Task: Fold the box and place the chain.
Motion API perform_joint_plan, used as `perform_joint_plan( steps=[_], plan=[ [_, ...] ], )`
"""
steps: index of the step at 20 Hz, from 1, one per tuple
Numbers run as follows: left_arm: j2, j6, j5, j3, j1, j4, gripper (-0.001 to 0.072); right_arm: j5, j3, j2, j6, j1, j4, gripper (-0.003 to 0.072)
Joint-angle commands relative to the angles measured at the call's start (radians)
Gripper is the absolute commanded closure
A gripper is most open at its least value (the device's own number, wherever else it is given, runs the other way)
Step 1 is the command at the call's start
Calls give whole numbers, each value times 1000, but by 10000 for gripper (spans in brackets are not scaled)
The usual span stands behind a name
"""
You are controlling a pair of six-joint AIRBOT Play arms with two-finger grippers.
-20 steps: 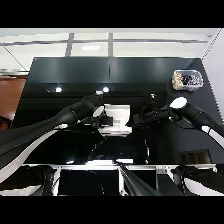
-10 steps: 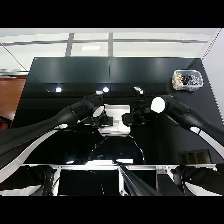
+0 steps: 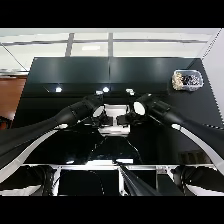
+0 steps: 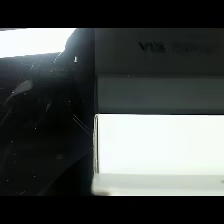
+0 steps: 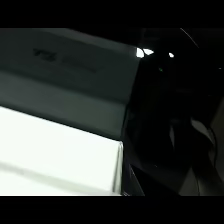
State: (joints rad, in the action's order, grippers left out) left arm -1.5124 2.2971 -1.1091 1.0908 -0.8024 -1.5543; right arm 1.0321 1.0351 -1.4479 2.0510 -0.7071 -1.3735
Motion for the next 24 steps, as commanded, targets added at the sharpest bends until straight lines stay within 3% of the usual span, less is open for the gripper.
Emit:
perform_joint_plan(
  steps=[1, 8, 11, 12, 14, 18, 19, 20, 21, 23, 24],
  plan=[
    [-1, 0, -1, 0, 1, 0, 682, 41, 33, -55, 129, -20, -44, 318],
    [-1, 0, -3, 0, 1, 0, 682, 106, 32, -58, 278, -20, -59, 323],
    [-1, 0, -3, 0, 1, 0, 682, 101, 32, -58, 280, -20, -56, 516],
    [-1, 0, -3, 0, 1, 0, 682, 101, 32, -58, 280, -20, -56, 625],
    [-1, 0, -3, 0, 1, 0, 682, 87, 32, -58, 279, -20, -48, 665],
    [-1, 0, -3, 0, 1, 0, 682, 85, 32, -58, 278, -20, -34, 651],
    [-1, 0, -3, 0, 1, 0, 681, 85, 33, -58, 279, -20, -34, 470],
    [-1, 0, -3, 0, 1, 0, 681, 81, 32, -58, 279, -20, -33, 402],
    [-1, 0, -3, 0, 1, 0, 681, 71, 32, -58, 279, -20, -33, 405],
    [-1, 0, -3, 0, 1, 0, 681, 57, 32, -58, 278, -20, -29, 619],
    [-1, 0, -3, 0, 1, 0, 681, 52, 32, -58, 272, -20, -21, 665]
  ],
)
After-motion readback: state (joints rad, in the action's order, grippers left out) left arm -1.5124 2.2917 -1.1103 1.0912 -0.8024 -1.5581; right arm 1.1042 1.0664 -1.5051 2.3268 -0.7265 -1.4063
